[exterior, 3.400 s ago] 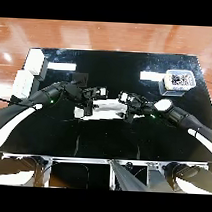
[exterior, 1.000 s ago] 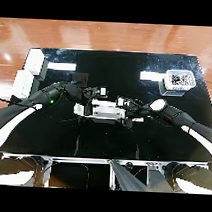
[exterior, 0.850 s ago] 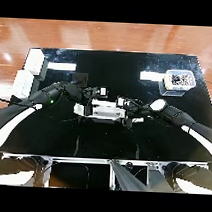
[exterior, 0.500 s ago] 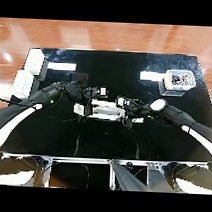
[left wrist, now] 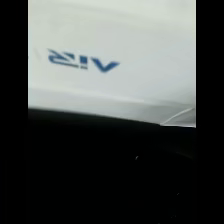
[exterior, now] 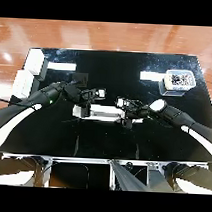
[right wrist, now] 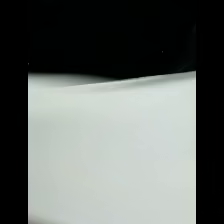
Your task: Fold the box and place the chain.
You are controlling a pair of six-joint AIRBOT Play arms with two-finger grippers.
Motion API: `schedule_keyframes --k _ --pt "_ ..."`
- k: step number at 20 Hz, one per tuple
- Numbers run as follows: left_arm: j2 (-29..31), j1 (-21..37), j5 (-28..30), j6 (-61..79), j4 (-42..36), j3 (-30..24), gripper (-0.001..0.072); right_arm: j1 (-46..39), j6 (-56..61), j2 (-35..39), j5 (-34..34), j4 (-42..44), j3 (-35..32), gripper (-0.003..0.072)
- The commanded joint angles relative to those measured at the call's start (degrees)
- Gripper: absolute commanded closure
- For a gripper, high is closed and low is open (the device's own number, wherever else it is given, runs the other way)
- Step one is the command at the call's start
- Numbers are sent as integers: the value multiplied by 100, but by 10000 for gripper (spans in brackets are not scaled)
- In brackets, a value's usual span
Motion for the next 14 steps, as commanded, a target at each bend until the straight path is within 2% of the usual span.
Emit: schedule_keyframes --k 1,4,5,6,8,10,14 --pt "76 -4 4 -142 -68 7 318 -2 -7 2 -46 2 7 127" --pt "203 -4 -11 -264 -59 15 220 -2 -4 2 -44 2 7 127" --pt "273 -2 -13 -264 -55 15 164 -2 -4 2 -44 4 7 127" --pt "358 -2 -13 -264 -33 15 144 -2 -4 2 -44 0 7 127" --pt "605 -2 -20 -422 216 15 142 -2 -4 2 -44 -15 7 127" --pt "822 13 57 -1036 844 15 142 -2 -4 2 -48 -15 7 127" --pt "1126 181 800 -2297 2096 15 142 -2 -2 2 -46 -17 7 127"
